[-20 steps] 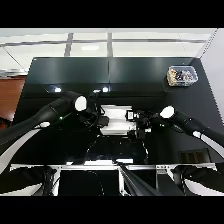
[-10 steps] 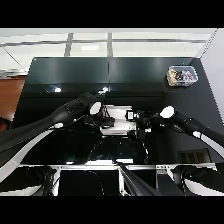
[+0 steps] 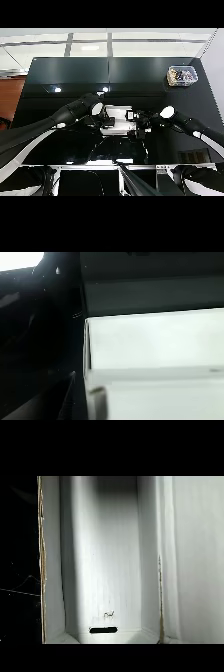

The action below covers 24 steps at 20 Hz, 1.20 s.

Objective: Fold the box and place the chain.

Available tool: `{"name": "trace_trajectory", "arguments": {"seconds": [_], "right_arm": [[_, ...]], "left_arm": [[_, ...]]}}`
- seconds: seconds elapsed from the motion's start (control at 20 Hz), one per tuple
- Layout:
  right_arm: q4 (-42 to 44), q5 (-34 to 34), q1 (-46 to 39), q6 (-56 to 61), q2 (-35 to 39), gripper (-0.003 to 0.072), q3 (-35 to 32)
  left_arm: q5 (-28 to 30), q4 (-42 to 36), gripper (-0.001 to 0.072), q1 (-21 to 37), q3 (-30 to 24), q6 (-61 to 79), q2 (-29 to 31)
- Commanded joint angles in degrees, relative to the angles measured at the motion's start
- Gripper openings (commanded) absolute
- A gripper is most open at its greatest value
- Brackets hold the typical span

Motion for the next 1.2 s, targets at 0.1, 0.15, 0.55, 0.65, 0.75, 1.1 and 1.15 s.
{"name": "trace_trajectory", "arguments": {"seconds": [0.1,0.15,0.55,0.65,0.75,1.1,1.15], "right_arm": [[0.0,0.02,0.04,0.0,-0.02,0.0183,0.0],[0.0,0.02,0.04,0.0,-0.02,0.0183,0.0],[0.0,0.02,0.04,0.0,-0.02,0.0183,0.0],[0.0,0.02,0.04,0.0,-0.02,0.0183,0.0],[0.0,0.02,0.04,0.0,-0.02,0.0183,0.0],[0.0,0.02,0.04,0.0,-0.02,0.0183,0.0],[0.0,0.04,0.04,0.0,-0.02,0.0183,0.0]], "left_arm": [[0.33,-0.11,0.0349,-0.04,0.04,-0.39,-0.92],[0.31,-0.11,0.0349,-0.04,0.04,-0.39,-1.03],[0.2,-0.48,0.0029,-0.04,0.07,-0.39,-1.57],[0.11,-0.68,0.0029,-0.04,0.07,-0.39,-1.57],[0.39,-1.95,0.0036,0.0,0.09,-0.35,-1.55],[0.92,-3.02,0.0433,0.0,0.17,-0.2,-1.55],[0.92,-3.02,0.0429,0.0,0.17,-0.22,-1.57]]}}
